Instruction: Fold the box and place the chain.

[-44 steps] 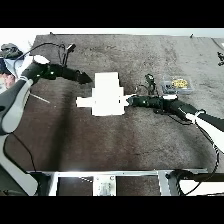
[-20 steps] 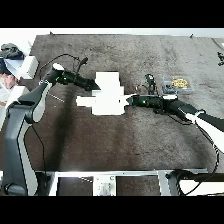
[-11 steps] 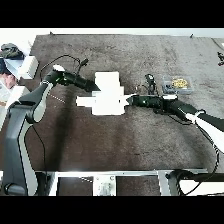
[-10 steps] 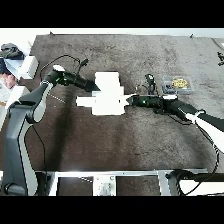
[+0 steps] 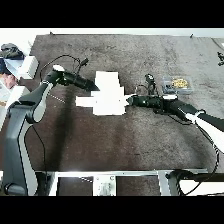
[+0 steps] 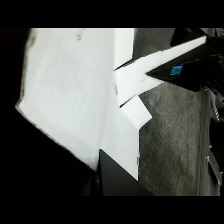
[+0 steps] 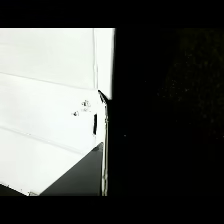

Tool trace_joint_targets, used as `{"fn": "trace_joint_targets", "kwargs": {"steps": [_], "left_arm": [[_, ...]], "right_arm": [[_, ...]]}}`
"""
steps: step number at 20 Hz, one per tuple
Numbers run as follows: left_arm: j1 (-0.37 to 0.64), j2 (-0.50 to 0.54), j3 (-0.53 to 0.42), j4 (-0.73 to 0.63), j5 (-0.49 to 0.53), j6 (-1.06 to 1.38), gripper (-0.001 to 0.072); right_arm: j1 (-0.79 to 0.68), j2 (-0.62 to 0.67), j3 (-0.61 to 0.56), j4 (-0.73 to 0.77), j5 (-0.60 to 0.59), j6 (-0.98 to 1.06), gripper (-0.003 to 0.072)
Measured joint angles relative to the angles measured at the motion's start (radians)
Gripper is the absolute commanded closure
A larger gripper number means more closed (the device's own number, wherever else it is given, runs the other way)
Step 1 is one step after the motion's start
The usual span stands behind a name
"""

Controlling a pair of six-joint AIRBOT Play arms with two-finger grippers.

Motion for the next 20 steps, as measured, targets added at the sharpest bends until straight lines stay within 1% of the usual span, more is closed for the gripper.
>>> {"fn": "trace_joint_targets", "kwargs": {"steps": [2,5,8,13,17,20], "left_arm": [[0.0,-0.001,0.0,0.003,-0.001,0.02,0.0697],[0.0,-0.001,0.0,0.006,-0.017,0.076,0.0697],[0.0,-0.001,0.0,0.006,-0.026,0.157,0.0697],[0.0,0.0,0.0,0.009,-0.038,0.411,0.0704],[0.0,0.013,-0.003,0.017,-0.053,0.6,0.0703],[0.001,0.038,-0.005,0.019,-0.054,0.684,0.0704]], "right_arm": [[0.0,0.001,0.0,0.0,0.0,-0.006,0.0396],[-0.019,0.024,0.0,-0.029,0.014,-0.011,0.04],[-0.071,0.085,0.0,-0.068,0.042,-0.012,0.0401],[-0.149,0.18,0.0,-0.109,0.08,-0.013,0.0401],[-0.167,0.202,-0.001,-0.132,0.089,-0.013,0.0401],[-0.168,0.208,-0.001,-0.137,0.092,-0.013,0.04]]}}
